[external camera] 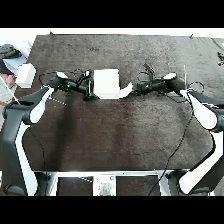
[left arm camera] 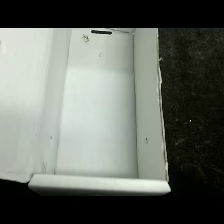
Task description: Fold the box and place the chain.
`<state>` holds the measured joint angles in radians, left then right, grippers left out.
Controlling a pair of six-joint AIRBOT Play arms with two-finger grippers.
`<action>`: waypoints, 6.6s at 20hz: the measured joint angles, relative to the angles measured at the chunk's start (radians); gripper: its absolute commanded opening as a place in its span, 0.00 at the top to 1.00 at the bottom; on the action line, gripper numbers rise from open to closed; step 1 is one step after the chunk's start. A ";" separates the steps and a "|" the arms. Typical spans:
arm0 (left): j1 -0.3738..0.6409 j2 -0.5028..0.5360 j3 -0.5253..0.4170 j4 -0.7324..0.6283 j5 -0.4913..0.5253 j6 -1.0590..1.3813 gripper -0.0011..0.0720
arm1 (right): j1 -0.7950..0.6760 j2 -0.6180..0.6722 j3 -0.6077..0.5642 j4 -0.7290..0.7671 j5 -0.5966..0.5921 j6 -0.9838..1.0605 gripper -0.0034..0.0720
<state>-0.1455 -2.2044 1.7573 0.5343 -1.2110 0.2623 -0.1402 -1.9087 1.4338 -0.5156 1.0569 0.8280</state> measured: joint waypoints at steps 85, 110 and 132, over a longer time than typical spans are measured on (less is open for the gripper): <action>0.000 0.000 0.000 -0.004 -0.001 0.000 0.68 | 0.470 -0.200 0.591 -1.155 0.167 1.052 0.63; 0.000 0.000 0.000 -0.005 -0.004 -0.001 0.68 | 0.443 -0.229 0.619 -1.079 0.192 1.183 0.90; 0.000 0.000 0.000 -0.004 -0.003 -0.001 0.68 | 0.448 0.315 0.296 -1.308 0.014 1.015 0.45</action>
<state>-0.1452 -2.2047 1.7573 0.5304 -1.2137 0.2615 0.3077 -1.5936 1.7294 -1.8240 1.0714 1.8431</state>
